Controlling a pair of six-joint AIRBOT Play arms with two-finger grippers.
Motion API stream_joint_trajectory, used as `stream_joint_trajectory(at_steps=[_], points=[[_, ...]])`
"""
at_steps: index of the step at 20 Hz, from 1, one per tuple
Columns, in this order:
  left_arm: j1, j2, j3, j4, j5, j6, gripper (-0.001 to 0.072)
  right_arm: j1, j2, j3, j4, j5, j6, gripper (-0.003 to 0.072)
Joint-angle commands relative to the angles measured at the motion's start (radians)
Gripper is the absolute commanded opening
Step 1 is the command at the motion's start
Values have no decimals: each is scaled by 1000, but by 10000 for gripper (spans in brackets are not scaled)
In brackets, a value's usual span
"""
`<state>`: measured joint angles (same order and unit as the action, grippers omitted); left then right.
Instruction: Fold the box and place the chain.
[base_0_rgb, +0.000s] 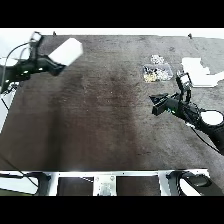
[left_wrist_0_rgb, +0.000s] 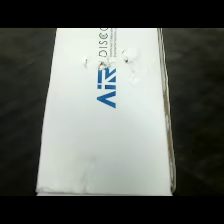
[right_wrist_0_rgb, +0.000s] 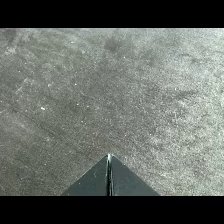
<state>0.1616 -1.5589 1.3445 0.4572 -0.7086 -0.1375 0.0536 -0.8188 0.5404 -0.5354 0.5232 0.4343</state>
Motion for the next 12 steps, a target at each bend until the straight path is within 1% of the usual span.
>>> stream_joint_trajectory(at_steps=[1, 4, 6, 9, 12], points=[[121, 56, -98, -10, 145, -104, 15, -1, -1, 0, 1, 0, 2, 12], [215, 53, -146, -10, 159, -119, 15, -1, -5, 0, 3, -3, 4, 12], [262, 44, -162, -8, 182, -117, 15, 0, -7, 0, 4, -3, 5, 12], [311, -1, -161, -5, 201, -117, 16, 0, -7, 0, 4, -3, 5, 12], [322, -68, -161, -1, 227, -116, 16, 0, -8, -1, 4, -2, 16, 12]])
